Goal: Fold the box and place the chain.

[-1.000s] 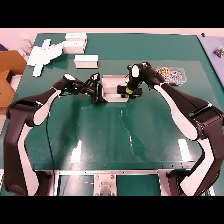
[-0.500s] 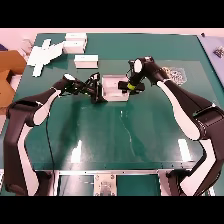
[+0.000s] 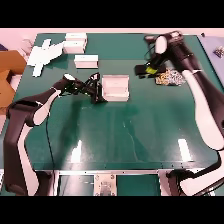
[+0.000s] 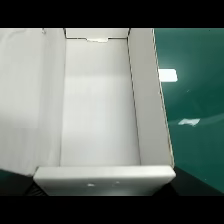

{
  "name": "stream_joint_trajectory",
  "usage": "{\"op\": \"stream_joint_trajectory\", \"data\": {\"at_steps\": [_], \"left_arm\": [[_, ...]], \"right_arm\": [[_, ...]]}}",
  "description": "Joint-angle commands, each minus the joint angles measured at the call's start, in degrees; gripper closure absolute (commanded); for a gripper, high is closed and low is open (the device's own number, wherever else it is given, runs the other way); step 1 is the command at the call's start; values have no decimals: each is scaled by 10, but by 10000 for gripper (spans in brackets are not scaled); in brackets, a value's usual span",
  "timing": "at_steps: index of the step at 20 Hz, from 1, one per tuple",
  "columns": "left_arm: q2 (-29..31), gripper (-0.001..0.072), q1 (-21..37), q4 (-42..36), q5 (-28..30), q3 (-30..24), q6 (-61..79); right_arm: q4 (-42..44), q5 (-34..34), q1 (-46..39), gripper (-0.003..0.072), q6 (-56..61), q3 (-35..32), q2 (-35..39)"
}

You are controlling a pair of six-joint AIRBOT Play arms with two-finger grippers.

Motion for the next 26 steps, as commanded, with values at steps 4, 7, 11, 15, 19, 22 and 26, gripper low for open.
{"op": "stream_joint_trajectory", "data": {"at_steps": [4,7,11,15,19,22,26], "left_arm": [[0,181,0,0,0,0,0],[0,181,0,0,0,0,0],[0,181,0,0,0,0,0],[0,181,0,0,2,0,0],[0,181,0,0,9,0,0],[0,181,0,0,10,0,0],[0,181,0,0,10,0,0]], "right_arm": [[-13,15,-147,254,-62,2,31],[55,-7,-224,253,-110,2,21],[122,-93,-277,205,-177,3,-19],[125,-132,-277,173,-202,59,-99],[172,-159,-276,174,-213,113,-156],[188,-195,-273,188,-213,113,-167],[210,-219,-264,197,-212,112,-191]]}}
